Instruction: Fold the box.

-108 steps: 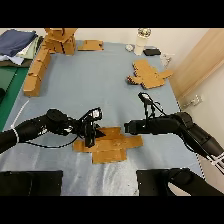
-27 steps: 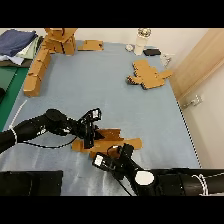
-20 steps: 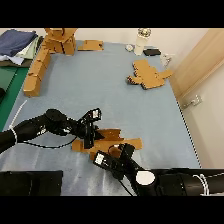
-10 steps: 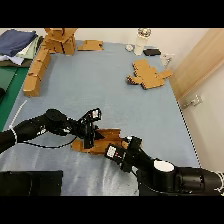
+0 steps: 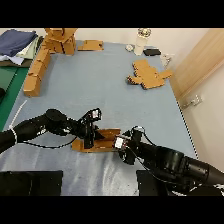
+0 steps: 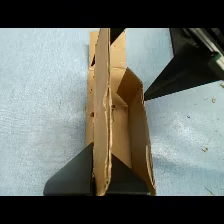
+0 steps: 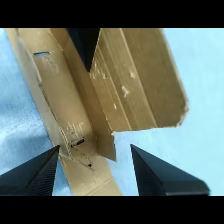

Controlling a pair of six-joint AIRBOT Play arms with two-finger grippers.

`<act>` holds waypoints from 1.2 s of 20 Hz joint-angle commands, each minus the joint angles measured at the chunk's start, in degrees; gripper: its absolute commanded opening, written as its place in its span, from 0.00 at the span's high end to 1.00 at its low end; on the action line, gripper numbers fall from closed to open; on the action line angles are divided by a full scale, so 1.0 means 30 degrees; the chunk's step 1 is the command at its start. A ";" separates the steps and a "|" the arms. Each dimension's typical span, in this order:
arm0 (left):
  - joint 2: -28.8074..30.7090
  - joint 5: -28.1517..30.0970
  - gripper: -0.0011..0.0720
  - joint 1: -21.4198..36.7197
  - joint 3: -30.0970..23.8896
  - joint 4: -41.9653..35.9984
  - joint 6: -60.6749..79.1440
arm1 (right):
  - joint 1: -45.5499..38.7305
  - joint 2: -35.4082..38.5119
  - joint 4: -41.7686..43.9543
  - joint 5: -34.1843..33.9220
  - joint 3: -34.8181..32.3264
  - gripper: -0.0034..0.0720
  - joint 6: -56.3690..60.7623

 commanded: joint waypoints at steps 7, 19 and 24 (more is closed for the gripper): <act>0.0000 0.0000 0.97 0.0007 0.0015 0.0000 0.0007 | -0.7512 -0.3024 1.7551 -0.0328 0.0408 0.00 -1.9664; 0.0000 -0.0007 0.97 0.0000 0.0015 0.0000 0.0007 | -0.7526 -0.5974 1.7391 -0.0576 0.1887 0.00 -1.9030; 0.0000 0.0000 0.97 0.0007 0.0015 0.0000 0.0007 | -0.7533 -0.6105 1.7019 -0.0321 0.1865 0.01 -1.9074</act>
